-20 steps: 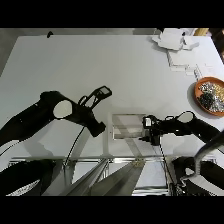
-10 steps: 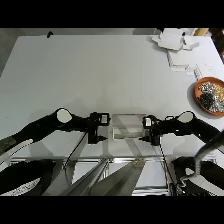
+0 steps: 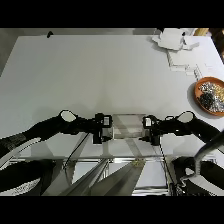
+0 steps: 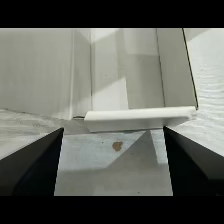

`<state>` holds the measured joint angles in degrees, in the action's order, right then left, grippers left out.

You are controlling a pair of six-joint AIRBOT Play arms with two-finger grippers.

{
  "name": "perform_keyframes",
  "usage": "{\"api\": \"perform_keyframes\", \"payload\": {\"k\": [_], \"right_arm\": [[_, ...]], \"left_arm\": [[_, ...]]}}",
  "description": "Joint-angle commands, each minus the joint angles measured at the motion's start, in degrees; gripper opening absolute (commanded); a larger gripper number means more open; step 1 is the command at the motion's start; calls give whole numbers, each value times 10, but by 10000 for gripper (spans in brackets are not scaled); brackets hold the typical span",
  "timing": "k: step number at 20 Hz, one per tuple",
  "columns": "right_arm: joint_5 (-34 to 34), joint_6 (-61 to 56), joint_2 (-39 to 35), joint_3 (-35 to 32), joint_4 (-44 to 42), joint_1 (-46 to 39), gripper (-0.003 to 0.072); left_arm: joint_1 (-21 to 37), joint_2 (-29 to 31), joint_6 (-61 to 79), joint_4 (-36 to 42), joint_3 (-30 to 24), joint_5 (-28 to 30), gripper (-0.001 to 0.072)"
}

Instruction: Fold the box and place the chain.

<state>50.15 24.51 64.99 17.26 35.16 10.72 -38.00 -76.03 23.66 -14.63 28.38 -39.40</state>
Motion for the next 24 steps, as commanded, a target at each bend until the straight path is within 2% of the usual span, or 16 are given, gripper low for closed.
{"api": "perform_keyframes", "payload": {"k": [1,13,22,24], "right_arm": [[0,0,0,0,0,0,406],[0,0,0,0,0,0,406],[0,0,0,0,0,0,406],[0,0,0,0,0,0,406]], "left_arm": [[-7,-7,10,20,0,11,699],[-17,-7,21,-8,-1,-18,697],[-23,-20,21,47,0,-11,695],[-34,-20,57,75,0,-6,694]]}}
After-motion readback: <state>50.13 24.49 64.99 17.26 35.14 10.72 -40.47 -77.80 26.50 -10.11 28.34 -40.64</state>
